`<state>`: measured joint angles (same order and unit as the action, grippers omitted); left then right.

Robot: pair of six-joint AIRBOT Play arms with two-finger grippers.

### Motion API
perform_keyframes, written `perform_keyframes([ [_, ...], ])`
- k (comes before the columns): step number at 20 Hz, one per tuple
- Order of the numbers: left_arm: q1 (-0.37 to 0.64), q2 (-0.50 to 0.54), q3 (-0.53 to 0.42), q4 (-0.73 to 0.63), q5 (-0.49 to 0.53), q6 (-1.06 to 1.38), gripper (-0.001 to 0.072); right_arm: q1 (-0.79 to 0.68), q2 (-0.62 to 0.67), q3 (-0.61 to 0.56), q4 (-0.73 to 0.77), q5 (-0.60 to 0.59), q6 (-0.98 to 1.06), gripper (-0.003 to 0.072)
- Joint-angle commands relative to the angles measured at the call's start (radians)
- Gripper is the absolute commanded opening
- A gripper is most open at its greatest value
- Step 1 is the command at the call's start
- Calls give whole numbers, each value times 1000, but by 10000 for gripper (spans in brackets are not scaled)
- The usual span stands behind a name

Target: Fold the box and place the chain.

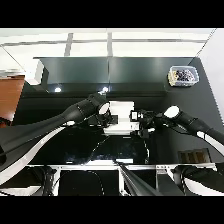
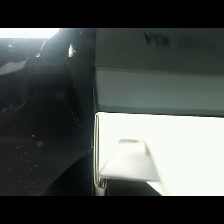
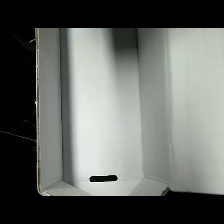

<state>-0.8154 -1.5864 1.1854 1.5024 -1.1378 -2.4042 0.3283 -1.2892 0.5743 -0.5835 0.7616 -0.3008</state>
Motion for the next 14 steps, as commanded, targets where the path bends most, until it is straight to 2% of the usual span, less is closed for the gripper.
perform_keyframes([
  [1,0,0,1,4,3,-5,23,1,0,0,-2,1,3,411],
  [2,0,0,1,6,3,-4,23,1,3,0,-2,1,7,412],
  [3,0,0,1,9,3,-4,23,0,11,0,-6,0,21,482],
  [4,1,0,1,11,4,-4,23,-2,26,0,-17,0,41,656],
  [6,0,0,1,19,4,-3,24,-6,75,0,-37,2,75,655],
  [9,0,1,1,34,3,0,24,-16,146,0,-149,43,109,653],
  [14,0,2,1,34,3,44,24,-21,175,0,-161,48,108,653],
])
